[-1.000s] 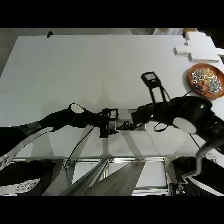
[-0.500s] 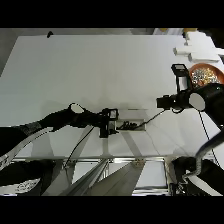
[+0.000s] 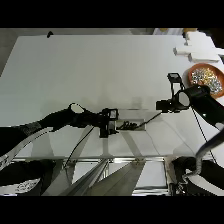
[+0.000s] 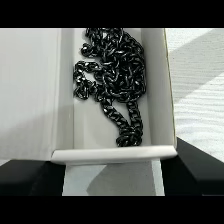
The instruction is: Fold the box and place the chain.
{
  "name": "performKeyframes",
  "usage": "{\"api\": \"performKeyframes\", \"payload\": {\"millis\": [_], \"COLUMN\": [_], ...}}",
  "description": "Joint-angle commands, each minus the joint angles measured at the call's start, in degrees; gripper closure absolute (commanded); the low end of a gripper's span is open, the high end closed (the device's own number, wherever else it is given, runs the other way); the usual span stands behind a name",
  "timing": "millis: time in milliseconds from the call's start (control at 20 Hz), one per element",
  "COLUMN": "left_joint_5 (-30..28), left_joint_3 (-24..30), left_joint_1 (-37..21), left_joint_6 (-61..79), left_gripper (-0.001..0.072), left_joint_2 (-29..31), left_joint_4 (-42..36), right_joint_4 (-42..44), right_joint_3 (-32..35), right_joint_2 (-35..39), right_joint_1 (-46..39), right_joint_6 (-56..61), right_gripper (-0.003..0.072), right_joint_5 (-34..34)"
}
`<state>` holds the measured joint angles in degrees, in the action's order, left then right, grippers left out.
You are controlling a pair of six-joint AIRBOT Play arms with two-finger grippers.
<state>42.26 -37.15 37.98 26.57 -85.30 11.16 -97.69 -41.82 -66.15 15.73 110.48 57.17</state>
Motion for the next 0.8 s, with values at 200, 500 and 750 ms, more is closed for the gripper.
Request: {"api": "performKeyframes", "payload": {"millis": [200,500,750], "left_joint_5": [0.0,0.0,0.0], "left_joint_3": [0.0,0.0,0.0], "left_joint_1": [0.0,0.0,0.0], "left_joint_6": [0.0,0.0,0.0], "left_gripper": [0.049,0.049,0.049], "left_joint_2": [0.0,0.0,0.0], "left_joint_4": [0.0,0.0,0.0], "right_joint_4": [0.0,0.2,0.3], "right_joint_3": [0.1,0.4,0.4], "right_joint_2": [-7.3,-8.3,-5.3], "right_joint_1": [-0.2,-0.1,0.3], "right_joint_6": [0.7,0.7,-1.6], "right_gripper": [0.0393,0.061,0.0669], "right_joint_5": [-1.6,-2.1,2.3]}}
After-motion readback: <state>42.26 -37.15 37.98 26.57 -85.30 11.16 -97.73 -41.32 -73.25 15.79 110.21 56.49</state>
